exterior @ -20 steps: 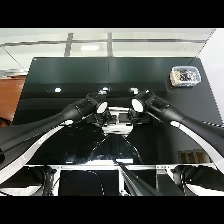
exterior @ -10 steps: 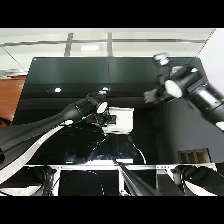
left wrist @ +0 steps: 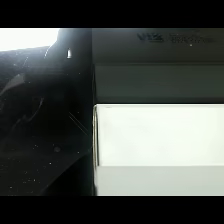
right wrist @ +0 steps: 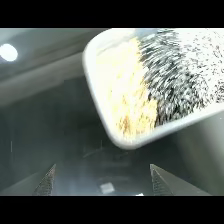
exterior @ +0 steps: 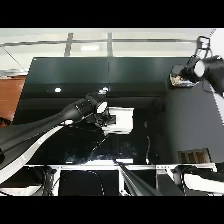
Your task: Fold the box and place the chain.
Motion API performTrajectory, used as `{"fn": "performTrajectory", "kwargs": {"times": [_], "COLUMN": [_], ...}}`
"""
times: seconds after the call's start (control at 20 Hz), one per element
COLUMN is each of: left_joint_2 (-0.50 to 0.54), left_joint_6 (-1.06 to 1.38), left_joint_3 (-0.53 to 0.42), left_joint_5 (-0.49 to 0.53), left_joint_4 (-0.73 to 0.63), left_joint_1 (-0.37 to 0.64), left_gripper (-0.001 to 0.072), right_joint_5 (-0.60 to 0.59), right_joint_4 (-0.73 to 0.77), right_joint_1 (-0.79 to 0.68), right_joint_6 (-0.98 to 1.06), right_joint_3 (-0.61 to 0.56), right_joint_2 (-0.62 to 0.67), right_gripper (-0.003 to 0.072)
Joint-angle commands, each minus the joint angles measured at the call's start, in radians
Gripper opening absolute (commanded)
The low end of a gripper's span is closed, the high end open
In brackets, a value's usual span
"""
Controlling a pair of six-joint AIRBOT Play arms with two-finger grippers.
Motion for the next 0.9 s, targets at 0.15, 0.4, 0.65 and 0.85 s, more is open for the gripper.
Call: {"fn": "performTrajectory", "kwargs": {"times": [0.15,0.4,0.65,0.85], "left_joint_2": [0.000,0.000,0.000,0.000], "left_joint_6": [0.000,0.000,0.001,0.001], "left_joint_3": [0.000,0.000,0.000,0.000], "left_joint_5": [-0.005,-0.005,-0.009,-0.009], "left_joint_4": [0.000,0.000,-0.001,-0.004], "left_joint_1": [0.001,0.001,0.001,0.001], "left_gripper": [0.0028,0.0028,0.0028,0.0028], "right_joint_5": [0.310,0.263,0.266,0.262], "right_joint_4": [0.376,0.478,0.519,0.544], "right_joint_1": [-0.201,-0.229,-0.218,-0.220], "right_joint_6": [0.064,0.140,0.138,0.001], "right_joint_3": [0.496,0.525,0.525,0.526], "right_joint_2": [-0.411,-0.481,-0.531,-0.528], "right_gripper": [0.0656,0.0577,0.0555,0.0016]}}
